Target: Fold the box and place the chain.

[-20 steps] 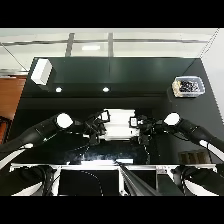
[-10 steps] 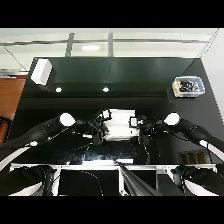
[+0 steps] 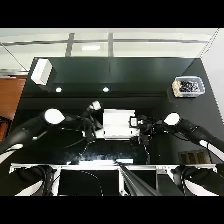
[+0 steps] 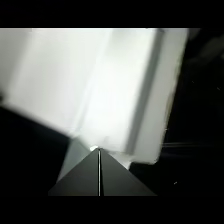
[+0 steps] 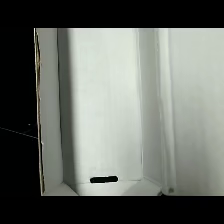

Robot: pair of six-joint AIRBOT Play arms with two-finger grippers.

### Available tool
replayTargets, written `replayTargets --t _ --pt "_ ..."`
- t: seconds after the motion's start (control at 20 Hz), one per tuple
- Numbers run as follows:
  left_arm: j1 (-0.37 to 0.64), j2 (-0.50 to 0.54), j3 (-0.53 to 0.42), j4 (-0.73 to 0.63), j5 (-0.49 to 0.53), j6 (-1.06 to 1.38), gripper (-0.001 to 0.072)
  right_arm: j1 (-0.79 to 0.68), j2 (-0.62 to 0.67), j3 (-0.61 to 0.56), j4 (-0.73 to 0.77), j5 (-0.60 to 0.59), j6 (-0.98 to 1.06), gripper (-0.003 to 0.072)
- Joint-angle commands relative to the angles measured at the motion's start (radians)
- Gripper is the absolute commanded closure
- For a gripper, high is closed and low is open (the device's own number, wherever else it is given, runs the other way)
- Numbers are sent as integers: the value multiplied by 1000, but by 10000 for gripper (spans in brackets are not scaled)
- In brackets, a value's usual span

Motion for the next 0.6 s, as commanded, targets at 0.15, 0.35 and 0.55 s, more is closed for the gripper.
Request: replayTargets --t 0.15,0.35,0.55 --pt "413 179 -22 108 -224 -460 682 0 -1 0 -1 0 -1 262" --pt "527 98 -126 114 -247 -906 683 0 -1 0 -1 0 -1 262" --pt "487 -77 -174 -41 -276 -867 681 0 -1 0 -1 0 -1 261"
